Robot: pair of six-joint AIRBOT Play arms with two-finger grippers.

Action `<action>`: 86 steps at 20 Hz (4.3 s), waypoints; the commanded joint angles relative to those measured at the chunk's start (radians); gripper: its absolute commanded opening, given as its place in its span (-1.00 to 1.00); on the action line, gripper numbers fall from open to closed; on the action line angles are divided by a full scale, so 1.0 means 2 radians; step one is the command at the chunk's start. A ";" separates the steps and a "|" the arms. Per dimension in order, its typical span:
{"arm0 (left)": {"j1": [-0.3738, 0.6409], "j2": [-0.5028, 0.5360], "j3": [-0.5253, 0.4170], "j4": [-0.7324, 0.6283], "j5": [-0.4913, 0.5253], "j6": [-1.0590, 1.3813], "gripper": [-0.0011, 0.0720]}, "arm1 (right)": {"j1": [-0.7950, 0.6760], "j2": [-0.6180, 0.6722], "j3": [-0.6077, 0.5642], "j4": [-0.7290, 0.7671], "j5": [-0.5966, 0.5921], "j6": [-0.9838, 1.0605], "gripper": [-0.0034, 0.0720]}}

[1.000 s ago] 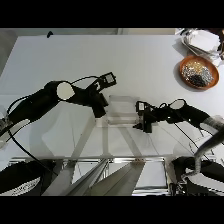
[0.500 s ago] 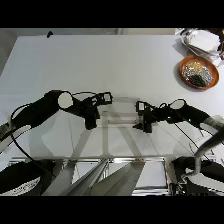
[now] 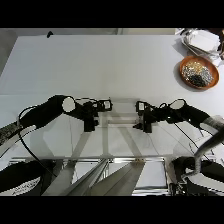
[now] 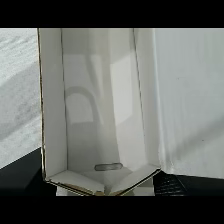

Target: Fold the box and place the chain.

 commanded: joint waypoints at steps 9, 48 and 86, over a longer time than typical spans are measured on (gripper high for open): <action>-0.006 -0.010 -0.001 -0.044 0.054 0.165 0.28 | 0.000 0.000 0.001 0.000 0.000 0.000 0.16; -0.090 -0.053 -0.001 -0.121 0.133 0.208 -0.39 | 0.000 0.001 0.001 0.000 0.000 0.000 0.16; 0.061 0.017 -0.059 -0.057 0.009 -0.440 -0.96 | 0.000 0.000 0.001 0.000 0.000 0.000 0.16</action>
